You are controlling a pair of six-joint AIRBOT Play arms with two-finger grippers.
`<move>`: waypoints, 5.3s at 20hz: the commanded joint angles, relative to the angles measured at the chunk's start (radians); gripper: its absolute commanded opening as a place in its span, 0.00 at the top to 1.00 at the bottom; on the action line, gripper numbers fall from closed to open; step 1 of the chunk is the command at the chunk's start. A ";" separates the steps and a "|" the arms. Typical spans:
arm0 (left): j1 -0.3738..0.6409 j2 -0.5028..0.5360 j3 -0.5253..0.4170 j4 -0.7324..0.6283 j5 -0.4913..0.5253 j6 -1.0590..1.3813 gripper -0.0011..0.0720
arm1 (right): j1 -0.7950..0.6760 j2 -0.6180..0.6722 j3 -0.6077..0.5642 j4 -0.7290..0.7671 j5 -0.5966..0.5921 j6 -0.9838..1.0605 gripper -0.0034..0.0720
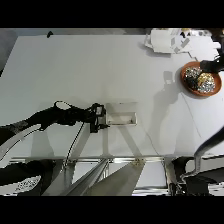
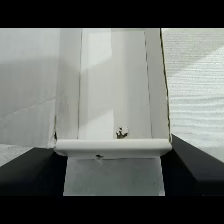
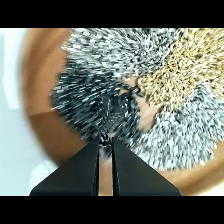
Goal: Fold the box and place the chain.
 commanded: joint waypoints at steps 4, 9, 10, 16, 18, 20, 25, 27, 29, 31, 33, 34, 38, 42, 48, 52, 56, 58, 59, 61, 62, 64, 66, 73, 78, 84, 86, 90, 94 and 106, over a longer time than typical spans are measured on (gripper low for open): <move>0.000 0.000 0.001 0.000 0.000 0.000 0.91 | 0.000 0.278 0.001 0.248 0.176 -0.040 0.93; 0.000 0.000 0.001 0.000 0.000 0.000 0.91 | 0.032 0.442 0.001 0.426 0.359 -0.063 0.93; 0.000 0.000 0.001 0.000 0.000 0.000 0.91 | 0.061 0.472 0.001 0.426 0.375 -0.062 0.93; 0.000 0.000 0.001 0.000 0.000 0.000 0.91 | 0.359 0.589 -0.003 0.425 0.417 -0.052 0.93; 0.000 0.000 0.001 0.000 0.000 0.000 0.91 | 0.482 0.603 -0.004 0.425 0.430 -0.049 0.93; 0.000 0.000 0.001 0.000 0.000 0.000 0.91 | 0.593 0.605 -0.004 0.425 0.426 -0.023 0.93; 0.000 0.000 0.001 0.000 0.000 0.000 0.91 | 0.827 0.605 -0.004 0.412 0.385 0.024 0.93; 0.000 0.000 0.001 0.000 0.000 0.000 0.91 | 0.907 0.605 -0.004 0.412 0.347 0.031 0.93; 0.000 0.000 0.001 0.000 0.000 0.000 0.91 | 0.988 0.605 -0.005 0.410 0.314 0.046 0.93; 0.000 0.000 0.001 0.000 0.000 0.000 0.91 | 1.067 0.605 -0.005 0.361 0.306 0.051 0.93; 0.000 0.000 0.001 0.000 0.000 0.000 0.91 | 1.126 0.604 -0.018 0.284 0.279 0.079 0.93; 0.000 0.000 0.001 0.000 0.000 0.000 0.91 | 1.143 0.605 -0.033 0.274 0.261 0.082 0.93; 0.000 0.000 0.001 0.000 0.000 0.000 0.91 | 1.172 0.606 -0.171 0.299 0.171 0.081 0.93; 0.000 0.000 0.001 0.000 0.000 0.000 0.91 | 1.172 0.618 -0.322 0.294 0.040 0.082 0.93; 0.000 0.000 0.001 0.000 0.000 0.000 0.91 | 1.171 0.621 -0.504 0.295 -0.104 0.105 0.94; 0.000 0.000 0.001 0.000 0.000 0.000 0.91 | 1.171 0.621 -0.632 0.299 -0.265 0.109 0.93; 0.000 0.000 0.001 0.000 0.000 0.000 0.91 | 1.171 0.598 -0.720 0.290 -0.354 0.137 0.93; 0.000 0.000 0.001 0.000 0.000 0.000 0.91 | 1.171 0.562 -0.737 0.253 -0.374 0.176 0.93; 0.000 0.000 0.001 0.000 0.000 0.000 0.91 | 1.171 0.539 -0.738 0.237 -0.386 0.188 0.93; 0.000 0.000 0.001 0.000 0.000 0.000 0.91 | 1.171 0.500 -0.738 0.235 -0.415 0.188 0.93; 0.000 0.000 0.001 0.000 0.000 0.000 0.91 | 1.171 0.482 -0.738 0.234 -0.420 0.190 0.93; 0.000 0.000 0.001 0.000 0.000 0.000 0.91 | 1.171 0.442 -0.738 0.234 -0.419 0.211 0.93; 0.000 0.000 0.001 0.000 0.000 0.000 0.91 | 1.171 0.420 -0.738 0.234 -0.426 0.212 0.86; 0.000 0.000 0.001 0.000 0.000 0.000 0.91 | 1.158 0.456 -0.690 0.209 -0.326 0.236 0.66; 0.000 0.000 0.001 0.000 0.000 0.000 0.91 | 0.976 0.576 -0.534 0.177 -0.034 0.204 0.66; 0.000 0.000 0.001 0.000 0.000 0.000 0.91 | 0.574 0.607 -0.523 -0.010 -0.012 0.173 0.82; 0.000 0.000 0.001 0.000 0.000 0.000 0.91 | 0.450 0.555 -0.523 -0.013 -0.052 0.174 0.81; 0.000 0.000 0.001 0.000 0.000 0.000 0.91 | 0.335 0.413 -0.523 0.006 -0.097 0.174 0.50; 0.000 0.000 0.001 0.000 0.000 0.000 0.91 | 0.333 0.253 -0.523 0.033 -0.128 0.174 0.51; 0.000 0.000 0.001 0.000 0.000 0.000 0.91 | 0.333 0.062 -0.523 -0.002 -0.132 0.174 0.57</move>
